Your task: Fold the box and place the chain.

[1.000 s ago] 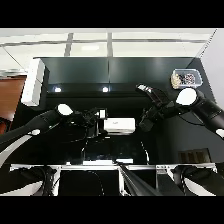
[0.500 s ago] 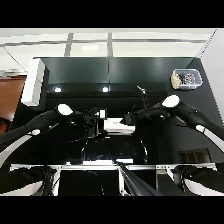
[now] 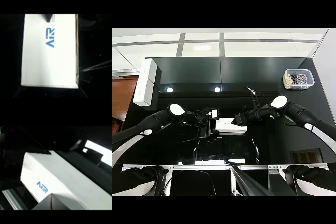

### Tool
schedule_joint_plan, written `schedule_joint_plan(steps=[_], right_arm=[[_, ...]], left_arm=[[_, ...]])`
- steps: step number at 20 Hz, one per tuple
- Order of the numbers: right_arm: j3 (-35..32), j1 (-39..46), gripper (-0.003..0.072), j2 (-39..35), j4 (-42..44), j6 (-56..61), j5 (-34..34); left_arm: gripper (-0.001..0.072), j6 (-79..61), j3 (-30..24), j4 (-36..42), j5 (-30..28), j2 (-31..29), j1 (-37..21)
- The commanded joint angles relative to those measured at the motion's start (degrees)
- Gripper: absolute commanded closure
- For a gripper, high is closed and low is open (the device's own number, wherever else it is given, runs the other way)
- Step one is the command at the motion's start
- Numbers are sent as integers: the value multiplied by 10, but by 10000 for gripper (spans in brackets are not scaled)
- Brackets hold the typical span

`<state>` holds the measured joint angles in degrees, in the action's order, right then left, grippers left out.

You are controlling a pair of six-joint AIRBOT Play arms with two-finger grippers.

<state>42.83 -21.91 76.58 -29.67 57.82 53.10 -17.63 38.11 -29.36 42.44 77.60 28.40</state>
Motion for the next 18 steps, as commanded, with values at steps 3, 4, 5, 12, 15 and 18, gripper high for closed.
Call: schedule_joint_plan(steps=[3,4,5,12,15,18], right_arm=[[40,66,673,-70,-18,-12,139],[43,97,673,-99,-27,-12,164],[42,130,673,-129,-43,-12,186],[41,279,673,-238,-158,44,264],[41,277,673,-238,-149,49,231],[41,278,673,-238,-148,52,217]], left_arm=[[311,5,1,0,0,-2,-3],[309,17,1,-3,0,-7,-3],[295,34,1,-9,0,-16,-3],[-6,248,67,-106,79,-108,16],[-3,333,151,-107,44,-58,59],[-4,427,245,-134,63,43,87]])
